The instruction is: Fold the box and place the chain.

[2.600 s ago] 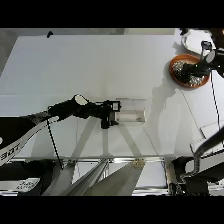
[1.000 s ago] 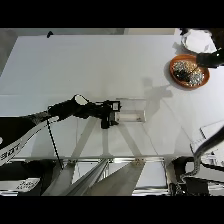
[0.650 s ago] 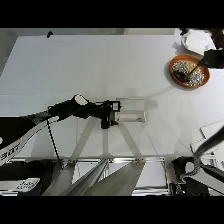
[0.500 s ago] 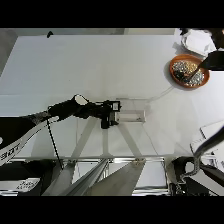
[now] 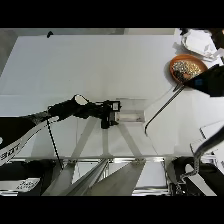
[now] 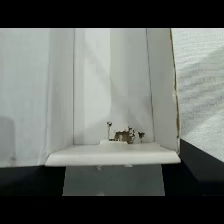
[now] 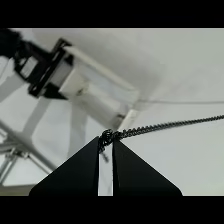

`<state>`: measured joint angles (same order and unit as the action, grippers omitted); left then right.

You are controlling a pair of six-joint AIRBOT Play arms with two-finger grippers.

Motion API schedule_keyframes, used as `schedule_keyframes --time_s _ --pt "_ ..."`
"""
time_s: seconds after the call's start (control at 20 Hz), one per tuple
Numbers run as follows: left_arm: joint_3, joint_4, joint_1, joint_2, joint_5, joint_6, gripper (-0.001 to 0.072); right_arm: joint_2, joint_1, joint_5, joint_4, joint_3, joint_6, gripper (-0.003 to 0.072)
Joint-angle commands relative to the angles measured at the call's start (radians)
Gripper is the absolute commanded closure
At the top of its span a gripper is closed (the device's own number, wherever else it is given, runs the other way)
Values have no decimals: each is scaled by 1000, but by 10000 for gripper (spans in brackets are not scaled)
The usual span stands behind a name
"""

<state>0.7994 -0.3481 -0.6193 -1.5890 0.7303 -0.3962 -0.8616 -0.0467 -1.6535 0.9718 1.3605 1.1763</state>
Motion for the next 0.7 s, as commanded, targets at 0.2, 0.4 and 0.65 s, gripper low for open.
schedule_keyframes --time_s 0.2,0.4,0.65 --pt "0 0 1 1 0 0 396 43 192 104 -14 -75 4 676" --pt "0 0 1 1 0 0 396 43 246 167 -37 -75 5 676" --pt "0 0 1 1 0 0 396 43 260 217 -70 -75 5 676"
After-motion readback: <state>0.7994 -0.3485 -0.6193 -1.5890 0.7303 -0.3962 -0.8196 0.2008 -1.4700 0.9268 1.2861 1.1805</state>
